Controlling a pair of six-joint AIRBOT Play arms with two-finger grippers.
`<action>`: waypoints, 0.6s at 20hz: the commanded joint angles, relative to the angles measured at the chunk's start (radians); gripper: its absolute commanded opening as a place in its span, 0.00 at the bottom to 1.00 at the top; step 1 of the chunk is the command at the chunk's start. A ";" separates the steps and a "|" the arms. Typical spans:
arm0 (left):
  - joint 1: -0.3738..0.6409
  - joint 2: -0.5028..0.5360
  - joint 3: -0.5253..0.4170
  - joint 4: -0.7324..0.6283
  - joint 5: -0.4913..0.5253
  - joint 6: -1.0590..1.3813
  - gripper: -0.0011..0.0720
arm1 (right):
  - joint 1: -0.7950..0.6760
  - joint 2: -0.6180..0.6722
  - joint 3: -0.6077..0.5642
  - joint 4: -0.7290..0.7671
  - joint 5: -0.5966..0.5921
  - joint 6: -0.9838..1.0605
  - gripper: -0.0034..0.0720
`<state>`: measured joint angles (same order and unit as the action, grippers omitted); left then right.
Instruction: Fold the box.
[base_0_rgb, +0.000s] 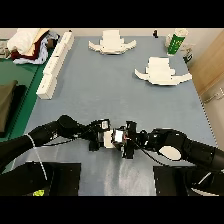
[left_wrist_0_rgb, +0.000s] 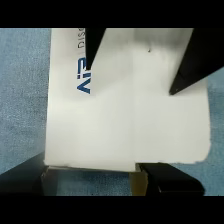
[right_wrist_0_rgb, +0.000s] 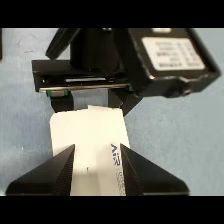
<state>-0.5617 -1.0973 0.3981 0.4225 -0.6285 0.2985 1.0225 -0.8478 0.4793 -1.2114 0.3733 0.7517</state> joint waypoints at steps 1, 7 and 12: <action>0.000 0.000 0.000 0.000 0.000 0.000 0.58 | 0.001 -0.028 -0.001 -0.021 0.029 -0.117 0.64; 0.000 0.000 0.000 0.000 0.000 0.001 0.58 | 0.000 -0.087 0.003 -0.037 0.002 -0.264 0.64; 0.000 0.000 0.000 0.000 0.000 0.000 0.58 | -0.001 -0.064 0.011 -0.058 -0.005 -0.264 0.64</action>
